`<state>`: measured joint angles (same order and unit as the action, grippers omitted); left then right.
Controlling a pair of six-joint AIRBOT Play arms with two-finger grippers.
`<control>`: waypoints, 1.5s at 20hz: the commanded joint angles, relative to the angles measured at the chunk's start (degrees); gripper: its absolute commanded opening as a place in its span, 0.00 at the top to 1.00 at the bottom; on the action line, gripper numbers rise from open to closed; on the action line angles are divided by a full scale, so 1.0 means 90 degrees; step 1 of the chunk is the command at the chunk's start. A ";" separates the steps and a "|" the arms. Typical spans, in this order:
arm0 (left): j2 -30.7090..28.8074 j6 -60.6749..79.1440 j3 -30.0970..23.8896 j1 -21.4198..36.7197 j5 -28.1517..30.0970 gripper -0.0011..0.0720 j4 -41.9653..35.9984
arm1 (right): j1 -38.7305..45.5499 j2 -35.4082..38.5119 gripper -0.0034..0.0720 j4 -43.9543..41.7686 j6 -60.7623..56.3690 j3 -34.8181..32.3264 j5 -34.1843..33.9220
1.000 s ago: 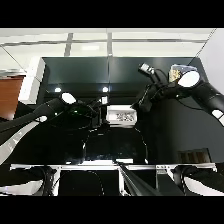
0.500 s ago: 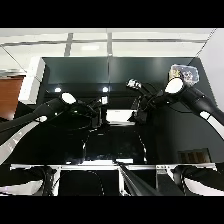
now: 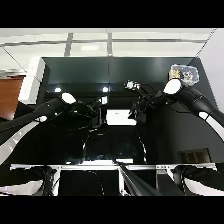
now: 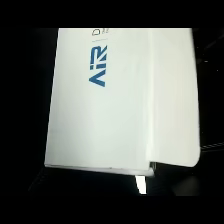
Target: Fold the box and place the chain.
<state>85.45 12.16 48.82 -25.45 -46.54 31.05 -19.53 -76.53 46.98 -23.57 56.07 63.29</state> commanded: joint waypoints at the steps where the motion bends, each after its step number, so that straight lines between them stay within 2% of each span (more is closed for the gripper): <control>1: -0.0005 0.0000 0.0002 -0.0002 -0.0005 0.53 0.0000 | -0.0002 -0.0005 0.63 0.0007 0.0002 -0.0002 -0.0017; 5: -0.0005 0.0000 0.0002 -0.0002 -0.0027 0.53 0.0000 | -0.0002 0.0051 0.63 0.0000 0.0007 0.0063 -0.0015; 6: -0.0005 0.0000 0.0002 -0.0002 -0.0027 0.53 0.0000 | -0.0002 0.0083 0.59 0.0000 0.0005 0.0087 -0.0012; 8: -0.0005 0.0000 0.0002 -0.0002 -0.0027 0.53 0.0000 | -0.0002 0.0121 0.07 -0.0002 0.0005 0.0102 -0.0090; 9: -0.0005 0.0000 0.0002 -0.0002 -0.0027 0.53 0.0000 | -0.0007 0.0121 0.01 0.0000 0.0010 0.0102 -0.0095; 14: -0.0005 0.0002 0.0002 -0.0002 -0.0024 0.53 0.0000 | -0.0168 0.0027 0.01 0.0041 0.1464 0.0097 -0.0141; 23: -0.0005 0.0002 0.0002 -0.0002 -0.0027 0.53 0.0000 | -0.0228 -0.0049 0.01 0.0369 0.1219 0.0104 -0.0644; 25: -0.0005 0.0002 0.0002 -0.0002 -0.0027 0.53 0.0000 | -0.0182 -0.0044 0.02 0.0272 0.1132 0.0104 -0.0549; 26: -0.0005 0.0002 0.0002 -0.0002 -0.0027 0.53 0.0002 | -0.0182 -0.0044 0.17 0.0272 0.1049 0.0104 -0.0454; 27: -0.0005 0.0002 0.0002 -0.0002 -0.0027 0.53 0.0002 | -0.0185 -0.0044 0.17 0.0272 0.0928 0.0104 -0.0379; 29: -0.0005 0.0002 0.0002 -0.0002 -0.0027 0.53 0.0000 | -0.0185 -0.0044 0.41 0.0265 0.0852 0.0104 -0.0168; 30: -0.0005 0.0002 0.0002 -0.0002 -0.0027 0.53 0.0000 | -0.0185 -0.0044 0.41 0.0267 0.0831 0.0104 -0.0119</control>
